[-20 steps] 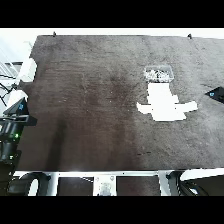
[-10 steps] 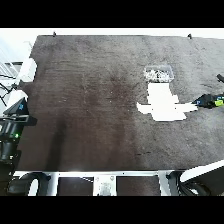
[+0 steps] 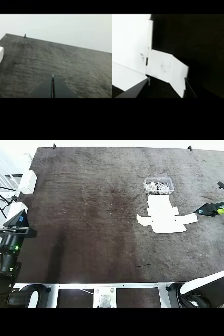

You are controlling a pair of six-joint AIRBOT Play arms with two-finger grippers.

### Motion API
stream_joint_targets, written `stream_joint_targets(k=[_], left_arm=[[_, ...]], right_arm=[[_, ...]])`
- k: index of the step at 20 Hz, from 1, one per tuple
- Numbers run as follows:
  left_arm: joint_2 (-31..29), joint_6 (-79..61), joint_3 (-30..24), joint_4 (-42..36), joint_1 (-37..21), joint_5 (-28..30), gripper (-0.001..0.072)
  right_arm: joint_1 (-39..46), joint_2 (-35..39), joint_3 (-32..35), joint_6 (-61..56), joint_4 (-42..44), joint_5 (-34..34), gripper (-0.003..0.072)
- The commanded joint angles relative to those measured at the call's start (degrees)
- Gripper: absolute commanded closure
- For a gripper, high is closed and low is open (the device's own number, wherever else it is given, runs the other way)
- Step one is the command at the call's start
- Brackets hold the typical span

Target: Fold the box and place the chain.

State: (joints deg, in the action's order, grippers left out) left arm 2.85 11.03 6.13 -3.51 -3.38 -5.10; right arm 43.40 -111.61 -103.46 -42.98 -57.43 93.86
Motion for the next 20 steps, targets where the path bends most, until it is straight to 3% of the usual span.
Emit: stream_joint_targets(k=[1,11,13,15,18,19,20], left_arm=[[0.02,-0.02,0.0,0.02,0.0,0.0,0.0689],[0.02,-0.02,0.0,0.02,0.0,0.02,0.069],[0.02,-0.02,0.0,0.02,-0.02,0.02,0.069],[0.02,-0.02,0.0,0.02,0.0,0.04,0.0689],[0.02,-0.02,0.0,0.02,-0.02,0.04,0.069],[0.02,-0.02,0.0,0.02,0.0,0.02,0.0689],[0.02,-0.02,0.0,0.02,-0.02,0.02,0.069]], right_arm=[[2.12,0.15,-2.08,-1.6,0.09,-1.09,0.0192],[-0.2,-7.32,0.55,1.25,2.32,1.03,0.0191],[-0.66,-9.27,0.72,2.78,5.79,4.46,0.0284],[-1.22,-9.9,1.38,2.82,7.34,5.2,0.0303],[-2.54,-9.88,2.62,3.06,8.57,5.4,0.0404],[-3.06,-9.88,2.78,2.95,8.55,5.68,0.047],[-3.63,-9.84,2.82,3.06,8.9,6.23,0.0657]])
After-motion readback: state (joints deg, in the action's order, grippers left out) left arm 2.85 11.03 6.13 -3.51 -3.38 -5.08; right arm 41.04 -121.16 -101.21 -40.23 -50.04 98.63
